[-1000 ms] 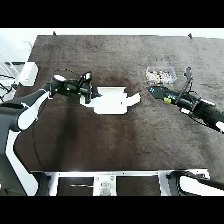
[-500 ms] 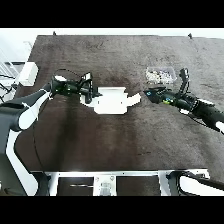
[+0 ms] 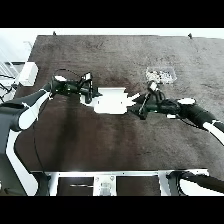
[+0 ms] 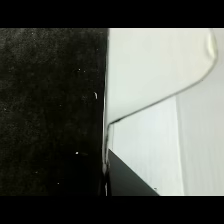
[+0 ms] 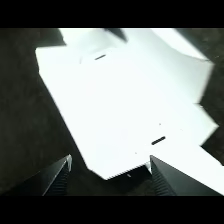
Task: Fold the box and place the chain.
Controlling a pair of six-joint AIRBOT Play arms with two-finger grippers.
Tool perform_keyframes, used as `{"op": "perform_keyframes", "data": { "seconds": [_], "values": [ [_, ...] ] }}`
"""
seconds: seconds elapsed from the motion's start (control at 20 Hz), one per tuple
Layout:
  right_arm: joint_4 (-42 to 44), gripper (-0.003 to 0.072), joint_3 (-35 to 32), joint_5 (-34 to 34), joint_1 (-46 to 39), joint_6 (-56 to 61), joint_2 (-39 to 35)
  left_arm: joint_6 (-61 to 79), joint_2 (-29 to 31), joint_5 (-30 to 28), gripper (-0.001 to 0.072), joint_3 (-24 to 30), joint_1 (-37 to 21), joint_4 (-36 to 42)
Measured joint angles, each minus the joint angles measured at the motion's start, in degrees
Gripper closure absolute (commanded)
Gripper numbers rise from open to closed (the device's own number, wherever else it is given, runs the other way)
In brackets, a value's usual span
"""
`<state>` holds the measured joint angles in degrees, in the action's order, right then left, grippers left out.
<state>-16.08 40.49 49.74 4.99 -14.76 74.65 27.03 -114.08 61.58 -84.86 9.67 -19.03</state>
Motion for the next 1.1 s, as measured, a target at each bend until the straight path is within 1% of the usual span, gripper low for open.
{"op": "perform_keyframes", "data": {
  "seconds": [0.25, 0.35, 0.6, 0.8, 1.1],
  "values": [
    [-5.22, 0.0085, 0.00, -5.01, 4.39, -0.44, 0.00, -0.15, 0.00, 0.39, 0.0691, 0.02, 0.00, -0.15],
    [-6.80, 0.0052, 0.00, -6.25, 4.98, -0.44, 0.04, -0.61, 0.00, 0.44, 0.0691, 0.02, 0.00, -0.20],
    [-10.88, 0.0050, 0.00, -8.68, 7.17, -0.81, 0.79, -1.29, 0.00, 0.44, 0.0691, 0.02, 0.00, -0.24],
    [-15.21, 0.0050, 0.04, -14.21, 12.07, -0.90, 1.88, -1.49, 0.00, 0.42, 0.0691, 0.02, 0.00, -0.26],
    [-17.18, 0.0051, 0.26, -22.32, 15.76, -0.92, 4.00, -1.53, 0.00, 0.42, 0.0691, 0.02, 0.00, -0.26]
  ]
}}
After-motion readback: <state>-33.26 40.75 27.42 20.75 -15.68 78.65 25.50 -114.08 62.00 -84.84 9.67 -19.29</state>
